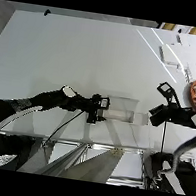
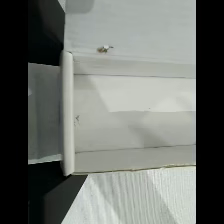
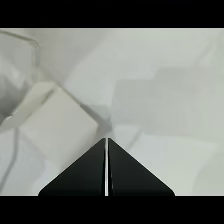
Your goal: Fold the box and place the chain.
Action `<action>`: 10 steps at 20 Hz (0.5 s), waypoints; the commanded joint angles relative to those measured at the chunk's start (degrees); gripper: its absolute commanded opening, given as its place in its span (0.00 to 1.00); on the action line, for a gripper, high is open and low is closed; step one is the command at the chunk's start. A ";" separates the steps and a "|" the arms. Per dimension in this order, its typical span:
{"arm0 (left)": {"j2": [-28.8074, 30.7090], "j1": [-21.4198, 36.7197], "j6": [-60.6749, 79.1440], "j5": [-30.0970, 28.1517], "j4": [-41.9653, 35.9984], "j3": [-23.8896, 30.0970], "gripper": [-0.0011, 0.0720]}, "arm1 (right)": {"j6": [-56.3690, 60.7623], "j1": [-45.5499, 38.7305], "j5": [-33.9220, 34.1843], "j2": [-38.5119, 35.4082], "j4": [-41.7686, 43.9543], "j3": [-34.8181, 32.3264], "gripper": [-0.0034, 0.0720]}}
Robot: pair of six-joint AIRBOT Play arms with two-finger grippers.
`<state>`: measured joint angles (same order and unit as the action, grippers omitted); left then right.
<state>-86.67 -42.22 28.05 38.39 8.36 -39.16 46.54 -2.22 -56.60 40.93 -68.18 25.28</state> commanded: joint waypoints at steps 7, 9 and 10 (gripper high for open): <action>0.02 -0.02 0.02 0.02 0.00 -0.04 0.39 | 10.14 -5.68 -2.71 16.79 9.25 -1.44 0.07; 0.02 -0.02 0.02 0.02 0.00 -0.04 0.39 | 10.03 -5.68 -4.94 18.40 10.95 -1.46 0.07; 0.02 -0.02 0.02 0.02 0.00 -0.04 0.39 | 10.05 -5.70 -5.81 18.86 11.63 -1.49 0.07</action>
